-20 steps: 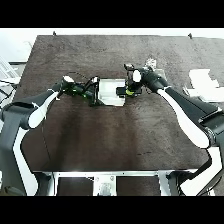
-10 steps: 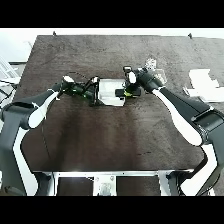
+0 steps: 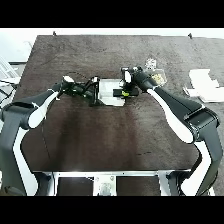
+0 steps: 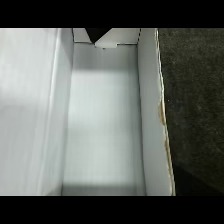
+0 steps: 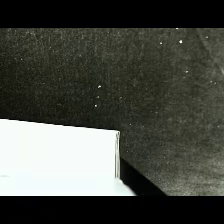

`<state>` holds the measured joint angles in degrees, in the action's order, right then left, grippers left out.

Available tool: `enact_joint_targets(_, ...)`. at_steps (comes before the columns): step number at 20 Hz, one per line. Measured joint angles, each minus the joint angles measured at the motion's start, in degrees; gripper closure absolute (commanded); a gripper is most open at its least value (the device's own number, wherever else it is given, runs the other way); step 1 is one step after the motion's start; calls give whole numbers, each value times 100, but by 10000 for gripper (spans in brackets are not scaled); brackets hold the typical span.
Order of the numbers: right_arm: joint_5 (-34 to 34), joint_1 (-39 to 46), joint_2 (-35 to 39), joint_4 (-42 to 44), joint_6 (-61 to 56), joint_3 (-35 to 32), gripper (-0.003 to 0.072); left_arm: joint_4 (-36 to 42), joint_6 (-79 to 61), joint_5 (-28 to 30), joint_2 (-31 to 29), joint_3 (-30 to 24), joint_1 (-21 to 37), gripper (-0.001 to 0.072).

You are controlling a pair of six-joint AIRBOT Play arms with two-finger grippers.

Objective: Fold the box and place the chain.

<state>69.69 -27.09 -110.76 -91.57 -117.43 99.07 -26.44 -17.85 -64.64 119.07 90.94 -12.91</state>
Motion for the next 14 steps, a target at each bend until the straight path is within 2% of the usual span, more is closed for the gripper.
enact_joint_targets(1,15,-15,-7,0,7,9,631,-2,-2,-11,0,0,0,371)
enact_joint_targets(2,13,-31,-11,0,22,13,508,-7,-7,-9,0,0,2,371)
enact_joint_targets(3,33,-39,-11,31,66,20,279,-17,-39,-7,0,0,4,370)
enact_joint_targets(4,31,-50,-9,76,68,22,136,-11,-44,20,0,0,4,371)
enact_joint_targets(14,0,-37,424,48,74,31,136,-2,-20,20,0,0,0,371)
